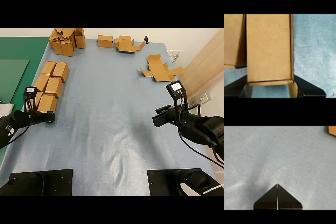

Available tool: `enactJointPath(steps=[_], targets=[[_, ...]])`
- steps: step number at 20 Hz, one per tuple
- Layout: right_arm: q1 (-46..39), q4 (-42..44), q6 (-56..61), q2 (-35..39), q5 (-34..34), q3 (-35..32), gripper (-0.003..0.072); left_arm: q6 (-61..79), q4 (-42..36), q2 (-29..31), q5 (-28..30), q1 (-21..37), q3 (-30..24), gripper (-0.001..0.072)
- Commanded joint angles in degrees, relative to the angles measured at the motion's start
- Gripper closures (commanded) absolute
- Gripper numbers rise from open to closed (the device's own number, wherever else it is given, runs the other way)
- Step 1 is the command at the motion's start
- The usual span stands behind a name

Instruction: Fold the box.

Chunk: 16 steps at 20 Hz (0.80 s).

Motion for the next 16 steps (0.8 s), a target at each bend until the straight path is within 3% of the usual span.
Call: enactJointPath(steps=[1, 3, 10, 14, 16], targets=[[0.0, 0.9, 0.0, -0.4, 0.0, 0.0, 0.0682, 0.8, -0.7, 0.0, -1.4, 0.2, 0.4, 0.0054], [0.0, 1.3, 0.0, -0.4, -0.1, 0.0, 0.0683, 0.8, -0.7, 1.0, -1.7, 0.2, 0.4, 0.0025], [0.0, 1.3, 0.0, -0.5, -0.1, 0.0, 0.0683, 0.8, -0.6, 7.4, -5.7, 0.2, 4.7, 0.0025], [0.0, 2.0, 1.4, -0.5, -0.1, 0.1, 0.0683, 0.8, -0.8, 8.4, -10.4, 0.2, 11.4, 0.0025], [-0.4, 7.1, 6.0, -0.8, -0.1, 0.6, 0.0683, 1.4, -5.4, 9.3, -15.4, -0.5, 16.1, 0.0025]])
